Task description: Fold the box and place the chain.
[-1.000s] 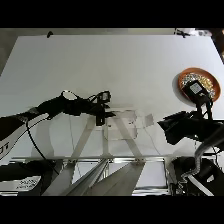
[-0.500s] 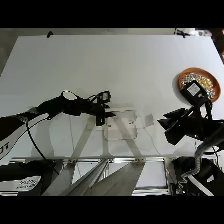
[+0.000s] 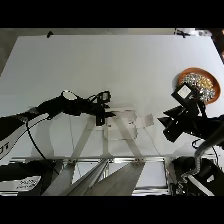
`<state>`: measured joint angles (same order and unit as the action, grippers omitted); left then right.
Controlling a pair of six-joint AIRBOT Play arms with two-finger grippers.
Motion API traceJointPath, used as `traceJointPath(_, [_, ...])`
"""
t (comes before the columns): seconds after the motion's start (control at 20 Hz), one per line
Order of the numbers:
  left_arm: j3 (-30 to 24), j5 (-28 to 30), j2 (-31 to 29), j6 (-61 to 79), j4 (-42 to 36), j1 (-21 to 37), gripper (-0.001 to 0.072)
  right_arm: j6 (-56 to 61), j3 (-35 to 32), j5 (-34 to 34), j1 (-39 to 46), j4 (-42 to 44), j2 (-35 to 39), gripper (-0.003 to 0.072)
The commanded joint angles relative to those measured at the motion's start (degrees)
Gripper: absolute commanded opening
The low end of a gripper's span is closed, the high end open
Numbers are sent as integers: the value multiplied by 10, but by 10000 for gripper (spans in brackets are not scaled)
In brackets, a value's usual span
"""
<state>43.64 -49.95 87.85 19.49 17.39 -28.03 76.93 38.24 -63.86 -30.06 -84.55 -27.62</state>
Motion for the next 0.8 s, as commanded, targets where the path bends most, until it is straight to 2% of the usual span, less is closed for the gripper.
traceJointPath(0.0, [0,0,0,0,0,0,12,-10,-2,21,0,-6,-35,295])
traceJointPath(0.25, [0,0,0,0,0,0,12,-42,-2,26,0,-6,-100,295])
traceJointPath(0.65, [0,0,0,0,0,0,12,-203,-2,120,0,-12,-235,294])
traceJointPath(0.7, [0,0,0,0,0,0,12,-214,-2,125,0,-11,-244,267])
traceJointPath(0.75, [0,0,0,0,0,0,12,-232,-2,138,0,-11,-246,185])
